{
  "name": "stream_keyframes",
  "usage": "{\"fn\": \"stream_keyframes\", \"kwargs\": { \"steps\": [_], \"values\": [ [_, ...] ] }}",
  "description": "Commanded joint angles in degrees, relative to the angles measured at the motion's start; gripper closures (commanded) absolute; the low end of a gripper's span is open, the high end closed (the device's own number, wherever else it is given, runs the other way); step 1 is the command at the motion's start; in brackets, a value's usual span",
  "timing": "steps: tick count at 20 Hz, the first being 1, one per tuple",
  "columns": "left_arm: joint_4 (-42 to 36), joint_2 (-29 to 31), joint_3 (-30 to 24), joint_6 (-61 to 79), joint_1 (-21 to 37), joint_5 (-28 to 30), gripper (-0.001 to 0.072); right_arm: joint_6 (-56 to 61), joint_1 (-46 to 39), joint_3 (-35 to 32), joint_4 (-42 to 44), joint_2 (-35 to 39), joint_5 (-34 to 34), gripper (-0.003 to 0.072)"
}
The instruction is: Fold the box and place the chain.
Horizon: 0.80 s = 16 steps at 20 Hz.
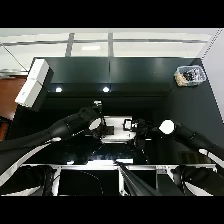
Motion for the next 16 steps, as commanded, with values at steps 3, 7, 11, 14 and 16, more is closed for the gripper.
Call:
{"fn": "stream_keyframes", "kwargs": {
  "steps": [3, 7, 11, 14, 16],
  "values": [
    [2.5, 0.1, 1.0, -0.2, 0.0, -1.4, 0.068, 6.6, -0.9, 0.2, -1.7, 4.3, 1.5, -0.0027],
    [5.7, 0.0, 2.4, -0.2, 0.0, -2.5, 0.068, 15.3, -5.8, 0.7, -12.7, 14.4, 12.9, -0.0024],
    [5.7, -1.3, 2.4, -0.3, 0.0, -2.6, 0.068, 10.8, -7.9, -0.2, -17.8, 14.4, 11.0, -0.0018],
    [5.8, -1.5, 2.4, -0.3, 0.0, -2.7, 0.0679, -0.2, -7.9, -0.7, -8.9, 12.6, 8.1, -0.0017],
    [5.8, -1.5, 2.4, -0.2, 0.0, -2.6, 0.068, -5.8, -7.9, -0.7, -2.6, 10.6, 5.6, -0.0017]
  ]
}}
